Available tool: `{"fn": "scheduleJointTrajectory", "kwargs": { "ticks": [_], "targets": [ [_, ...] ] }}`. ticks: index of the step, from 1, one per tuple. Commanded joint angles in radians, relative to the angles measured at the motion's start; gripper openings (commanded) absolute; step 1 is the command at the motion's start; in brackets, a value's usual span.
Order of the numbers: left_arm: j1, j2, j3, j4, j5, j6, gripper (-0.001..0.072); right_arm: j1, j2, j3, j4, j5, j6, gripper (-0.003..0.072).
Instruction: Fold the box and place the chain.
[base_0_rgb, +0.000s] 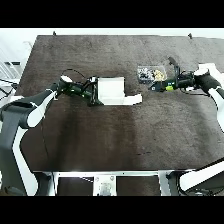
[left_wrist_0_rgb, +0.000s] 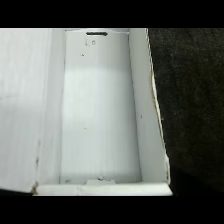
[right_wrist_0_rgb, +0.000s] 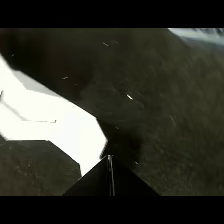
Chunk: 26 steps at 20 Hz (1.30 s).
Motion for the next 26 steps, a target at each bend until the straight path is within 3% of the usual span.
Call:
{"fn": "scheduleJointTrajectory", "kwargs": {
  "ticks": [1, 7, 17, 18, 19, 26],
  "targets": [
    [0.001, 0.000, 0.000, 0.000, 0.000, 0.000, 0.0407, -0.002, -0.070, -0.019, 0.003, -0.027, 0.129, 0.0005],
    [0.001, 0.000, 0.000, 0.000, 0.000, 0.000, 0.0407, 0.097, -0.126, -0.019, -0.008, -0.060, 0.232, 0.0005],
    [0.001, 0.000, 0.000, 0.000, 0.000, 0.000, 0.0407, 0.215, -0.084, -0.015, -0.005, -0.080, 0.286, 0.0007],
    [0.001, 0.000, 0.000, 0.000, 0.000, 0.000, 0.0407, 0.220, -0.069, -0.015, -0.006, -0.069, 0.312, 0.0060],
    [0.001, 0.000, 0.000, 0.000, 0.000, 0.000, 0.0407, 0.223, -0.057, -0.013, -0.007, -0.048, 0.332, 0.0251],
    [0.001, 0.000, 0.000, 0.000, 0.001, 0.000, 0.0407, 0.242, -0.041, -0.006, -0.002, -0.032, 0.388, 0.0368]
  ]
}}
